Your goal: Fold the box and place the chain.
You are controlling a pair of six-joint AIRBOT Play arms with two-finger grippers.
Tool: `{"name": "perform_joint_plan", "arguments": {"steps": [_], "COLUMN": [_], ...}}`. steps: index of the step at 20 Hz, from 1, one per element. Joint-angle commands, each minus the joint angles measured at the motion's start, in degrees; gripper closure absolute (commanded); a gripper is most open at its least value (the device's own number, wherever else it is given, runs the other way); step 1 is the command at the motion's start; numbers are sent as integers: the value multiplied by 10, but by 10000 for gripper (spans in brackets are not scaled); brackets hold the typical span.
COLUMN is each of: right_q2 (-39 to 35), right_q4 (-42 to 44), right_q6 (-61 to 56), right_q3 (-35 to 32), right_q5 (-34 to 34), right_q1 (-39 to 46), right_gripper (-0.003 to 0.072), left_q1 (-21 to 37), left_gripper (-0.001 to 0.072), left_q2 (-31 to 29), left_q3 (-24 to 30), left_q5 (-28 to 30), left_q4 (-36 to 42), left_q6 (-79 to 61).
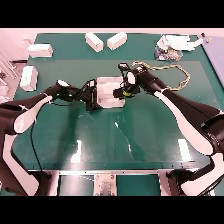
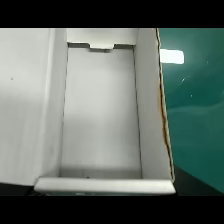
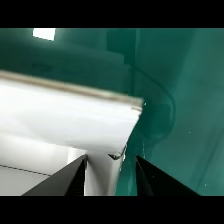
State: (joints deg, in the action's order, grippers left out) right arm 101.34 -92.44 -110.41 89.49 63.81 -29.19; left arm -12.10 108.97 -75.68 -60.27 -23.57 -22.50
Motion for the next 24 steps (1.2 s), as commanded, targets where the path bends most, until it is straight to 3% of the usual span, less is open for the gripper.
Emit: {"name": "perform_joint_plan", "arguments": {"steps": [1, 2, 6, 7, 13, 16, 17, 22, 24], "right_q2": [15, 17, 19, 19, 19, 20, 19, 19, 18], "right_q4": [7, 7, 9, 9, 9, 9, 9, 7, 1], "right_q6": [-19, -19, -31, -32, -35, -36, -36, -32, -32], "right_q3": [0, 0, 1, 1, 1, 1, 2, 2, 2], "right_q5": [-3, -3, -3, -3, -1, -1, -1, -1, -1], "right_q1": [-2, -2, -2, -3, -8, -10, -11, -18, -16], "right_gripper": [340, 376, 400, 492, 499, 654, 672, 665, 464], "left_q1": [0, 0, 0, 0, 0, 0, 0, 0, 0], "left_gripper": [331, 331, 331, 331, 331, 331, 331, 331, 331], "left_q2": [0, 0, 0, 0, 0, 0, 0, 0, 0], "left_q3": [0, 0, 0, 0, 0, 0, 0, 0, 0], "left_q5": [0, 0, 0, 0, 0, 0, 0, 0, 0], "left_q4": [0, 0, 0, 0, 0, 0, 0, 0, 0], "left_q6": [0, 0, 0, 0, 0, 0, 0, 0, 0]}}
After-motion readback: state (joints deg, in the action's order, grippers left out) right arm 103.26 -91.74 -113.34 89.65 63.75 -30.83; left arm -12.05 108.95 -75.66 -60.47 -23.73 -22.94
